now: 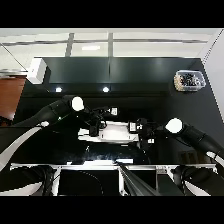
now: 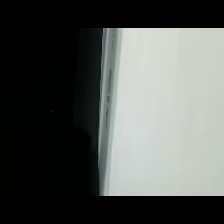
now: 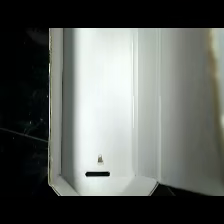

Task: Fold the box and place the chain.

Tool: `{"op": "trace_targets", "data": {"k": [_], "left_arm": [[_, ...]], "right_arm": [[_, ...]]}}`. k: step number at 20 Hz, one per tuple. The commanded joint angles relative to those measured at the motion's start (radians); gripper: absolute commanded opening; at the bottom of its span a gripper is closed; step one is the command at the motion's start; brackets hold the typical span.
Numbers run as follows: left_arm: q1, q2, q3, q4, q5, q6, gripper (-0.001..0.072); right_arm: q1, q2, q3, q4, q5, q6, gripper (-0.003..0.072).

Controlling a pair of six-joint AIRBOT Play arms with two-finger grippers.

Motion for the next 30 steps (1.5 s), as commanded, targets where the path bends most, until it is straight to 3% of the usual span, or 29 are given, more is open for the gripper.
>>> {"op": "trace_targets", "data": {"k": [1,13,30], "left_arm": [[0.0,0.0,0.0,0.0,0.0,-0.001,0.0024],[0.0,0.0,0.0,0.0,0.001,-0.001,0.0024],[0.0,0.0,0.001,0.0,0.0,-0.015,0.0024]], "right_arm": [[0.0,-0.001,0.0,-0.031,0.001,-0.003,0.0703],[0.001,-0.05,0.0,0.108,-0.034,-0.043,0.0703],[0.001,-0.097,-0.003,0.101,-0.081,-0.124,0.0702]]}}
